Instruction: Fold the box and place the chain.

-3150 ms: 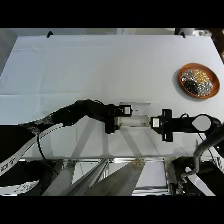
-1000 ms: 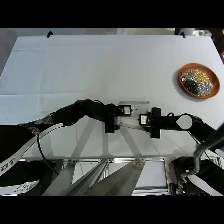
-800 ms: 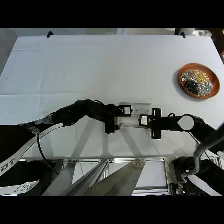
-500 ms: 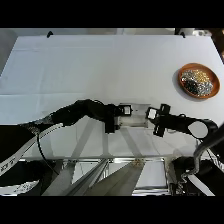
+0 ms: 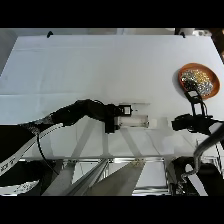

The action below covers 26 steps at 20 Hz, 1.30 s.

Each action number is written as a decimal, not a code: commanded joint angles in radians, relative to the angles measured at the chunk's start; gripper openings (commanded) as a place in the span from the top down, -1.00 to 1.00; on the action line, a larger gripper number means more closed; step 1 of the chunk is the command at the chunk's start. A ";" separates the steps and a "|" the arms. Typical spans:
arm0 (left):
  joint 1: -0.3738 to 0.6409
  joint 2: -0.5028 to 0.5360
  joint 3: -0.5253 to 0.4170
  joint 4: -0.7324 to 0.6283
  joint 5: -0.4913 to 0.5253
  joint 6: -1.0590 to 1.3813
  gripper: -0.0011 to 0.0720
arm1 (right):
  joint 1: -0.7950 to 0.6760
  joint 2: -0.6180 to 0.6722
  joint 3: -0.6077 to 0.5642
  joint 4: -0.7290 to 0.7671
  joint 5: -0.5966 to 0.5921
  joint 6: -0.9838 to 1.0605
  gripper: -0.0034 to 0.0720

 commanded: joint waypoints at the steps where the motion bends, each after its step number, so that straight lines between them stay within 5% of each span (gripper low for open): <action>1: 0.001 0.001 0.001 0.000 0.001 0.000 0.77 | -0.126 -0.024 0.001 0.054 0.085 0.059 0.89; 5: 0.001 0.001 0.001 0.000 0.001 0.000 0.77 | -0.130 -0.195 0.001 0.335 0.082 -0.076 0.89; 9: 0.001 0.001 0.001 0.000 0.001 0.000 0.77 | -0.130 -0.335 0.001 0.431 0.084 -0.157 0.89; 24: 0.001 0.001 0.001 0.000 0.001 0.000 0.77 | -0.130 -0.447 0.001 0.761 0.108 -0.339 0.86; 26: 0.001 0.001 0.001 0.000 0.001 0.000 0.77 | -0.130 -0.445 0.001 0.773 0.126 -0.338 0.38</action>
